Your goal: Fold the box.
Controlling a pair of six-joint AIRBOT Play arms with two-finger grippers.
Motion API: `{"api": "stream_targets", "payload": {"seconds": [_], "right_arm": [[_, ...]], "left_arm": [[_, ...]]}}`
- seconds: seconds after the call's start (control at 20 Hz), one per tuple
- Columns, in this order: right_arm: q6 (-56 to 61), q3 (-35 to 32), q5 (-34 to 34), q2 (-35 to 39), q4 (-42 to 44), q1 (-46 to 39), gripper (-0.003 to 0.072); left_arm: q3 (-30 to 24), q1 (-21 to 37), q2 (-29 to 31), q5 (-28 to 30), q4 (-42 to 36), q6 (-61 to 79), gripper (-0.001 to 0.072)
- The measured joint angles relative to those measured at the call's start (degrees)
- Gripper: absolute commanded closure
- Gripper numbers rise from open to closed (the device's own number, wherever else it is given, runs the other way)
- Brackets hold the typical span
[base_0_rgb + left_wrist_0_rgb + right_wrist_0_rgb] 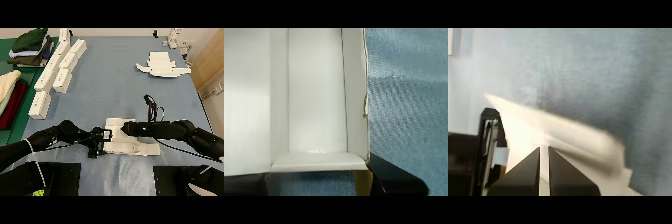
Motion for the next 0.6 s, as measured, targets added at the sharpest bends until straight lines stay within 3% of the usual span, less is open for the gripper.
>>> {"api": "stream_targets", "payload": {"seconds": [0.25,0.6], "right_arm": [[0.68,-0.02,2.60,-5.81,0.50,0.24,0.0605],[0.90,-0.02,3.26,-7.41,0.24,0.26,0.0605]], "left_arm": [[0.00,0.02,-0.02,0.07,-0.02,-0.04,0.0296],[0.00,0.02,-0.02,-0.04,0.00,0.04,0.0296]]}}
